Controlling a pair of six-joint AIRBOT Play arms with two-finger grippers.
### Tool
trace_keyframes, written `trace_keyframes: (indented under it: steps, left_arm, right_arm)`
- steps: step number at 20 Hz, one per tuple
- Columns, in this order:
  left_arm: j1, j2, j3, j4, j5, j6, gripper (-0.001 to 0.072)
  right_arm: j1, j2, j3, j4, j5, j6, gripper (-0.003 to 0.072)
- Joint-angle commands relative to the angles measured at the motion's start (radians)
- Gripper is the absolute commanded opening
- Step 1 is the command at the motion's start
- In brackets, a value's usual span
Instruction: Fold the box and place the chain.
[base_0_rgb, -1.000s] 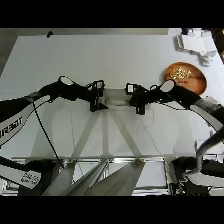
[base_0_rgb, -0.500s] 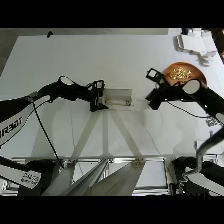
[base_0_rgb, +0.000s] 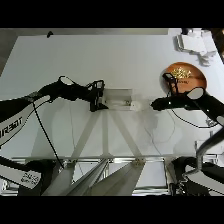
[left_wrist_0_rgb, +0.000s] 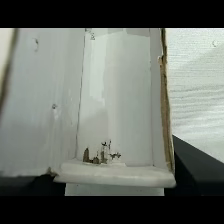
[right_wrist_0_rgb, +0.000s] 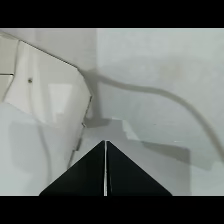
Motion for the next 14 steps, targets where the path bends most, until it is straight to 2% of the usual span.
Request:
trace_keyframes:
  steps: [1,5,10,11,12,13,14]
  left_arm:
    - [0.000,0.001,0.000,0.000,0.000,0.001,0.0217]
    - [0.000,0.001,0.000,0.000,0.000,0.001,0.0217]
    - [0.000,0.001,0.000,0.000,0.000,0.000,0.0217]
    - [0.000,0.001,0.000,0.000,0.000,0.001,0.0217]
    - [0.000,0.001,0.000,0.000,0.000,0.000,0.0217]
    - [0.000,0.001,0.000,0.000,0.000,0.001,0.0217]
    - [0.000,0.001,0.000,0.000,0.000,0.001,0.0217]
  right_arm:
    - [0.022,-0.072,-0.005,0.161,0.024,0.004,0.0007]
    - [0.057,-0.123,-0.005,0.277,0.048,-0.035,0.0007]
    - [0.057,-0.116,-0.005,0.521,0.113,-0.145,0.0018]
    - [0.057,-0.113,-0.005,0.559,0.115,-0.145,0.0135]
    - [0.057,-0.108,-0.005,0.583,0.116,-0.145,0.0340]
    - [0.057,-0.101,-0.005,0.592,0.116,-0.145,0.0376]
    - [0.057,-0.096,-0.005,0.597,0.117,-0.145,0.0376]
